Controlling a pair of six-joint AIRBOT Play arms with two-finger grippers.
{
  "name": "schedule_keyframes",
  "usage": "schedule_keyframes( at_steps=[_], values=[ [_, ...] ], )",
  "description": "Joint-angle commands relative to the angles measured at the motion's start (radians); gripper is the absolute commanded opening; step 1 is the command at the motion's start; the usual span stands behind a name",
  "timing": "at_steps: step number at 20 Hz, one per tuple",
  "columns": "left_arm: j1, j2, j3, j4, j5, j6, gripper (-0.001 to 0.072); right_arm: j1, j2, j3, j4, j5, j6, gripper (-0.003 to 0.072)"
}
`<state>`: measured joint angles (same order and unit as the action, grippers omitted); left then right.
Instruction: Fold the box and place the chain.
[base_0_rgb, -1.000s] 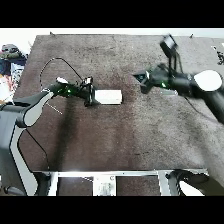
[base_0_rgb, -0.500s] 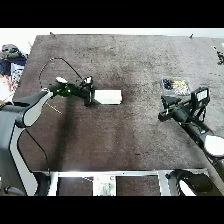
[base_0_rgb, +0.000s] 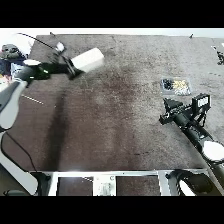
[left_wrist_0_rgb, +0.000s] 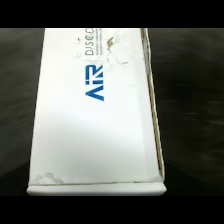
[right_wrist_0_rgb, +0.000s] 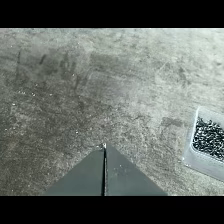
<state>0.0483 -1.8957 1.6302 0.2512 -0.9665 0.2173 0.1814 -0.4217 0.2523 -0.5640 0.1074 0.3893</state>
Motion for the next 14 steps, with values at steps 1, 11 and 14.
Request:
schedule_keyframes(
  at_steps=[1,11,14],
  values=[
    [0.142,0.060,0.021,-0.016,0.350,-0.226,0.0009,0.000,0.002,-0.002,0.000,-0.003,0.000,0.0010],
    [0.376,0.002,-0.035,0.139,0.564,-0.500,0.0010,0.000,0.002,-0.002,0.000,-0.003,0.000,0.0010],
    [0.377,-0.061,-0.035,0.140,0.547,-0.496,0.0010,0.000,0.002,-0.002,0.000,-0.003,0.000,0.0010]
  ],
)
